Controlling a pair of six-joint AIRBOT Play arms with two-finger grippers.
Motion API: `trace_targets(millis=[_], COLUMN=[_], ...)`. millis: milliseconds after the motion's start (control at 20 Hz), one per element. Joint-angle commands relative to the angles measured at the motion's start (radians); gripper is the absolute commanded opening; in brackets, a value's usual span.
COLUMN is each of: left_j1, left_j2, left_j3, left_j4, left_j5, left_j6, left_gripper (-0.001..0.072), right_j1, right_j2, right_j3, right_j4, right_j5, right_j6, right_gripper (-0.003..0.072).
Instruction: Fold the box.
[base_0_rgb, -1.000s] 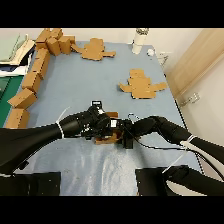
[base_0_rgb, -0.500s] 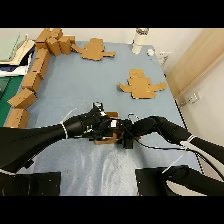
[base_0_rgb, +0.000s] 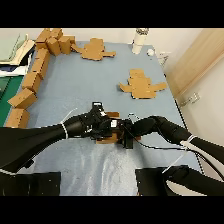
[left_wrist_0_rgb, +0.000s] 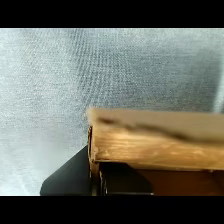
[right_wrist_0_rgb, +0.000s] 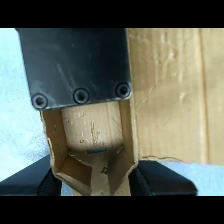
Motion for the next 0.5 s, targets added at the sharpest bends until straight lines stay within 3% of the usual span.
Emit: trace_targets(millis=[0, 50, 450], left_j1=[0.000, 0.000, 0.002], left_j2=[0.000, 0.000, 0.000], left_j3=[0.001, 0.001, 0.011], left_j4=[-0.009, -0.009, -0.023], left_j5=[0.001, -0.003, -0.028], left_j6=[0.000, -0.003, -0.005], left_gripper=[0.0273, 0.0538, 0.0517], right_j1=[0.001, 0.001, 0.001], right_j2=[0.000, 0.000, 0.000], right_j3=[0.000, 0.000, 0.000], right_j4=[0.001, 0.001, 0.001], right_j5=[0.001, 0.001, 0.001], right_j6=[0.000, 0.000, 0.000], right_gripper=[0.0530, 0.0530, 0.0530])
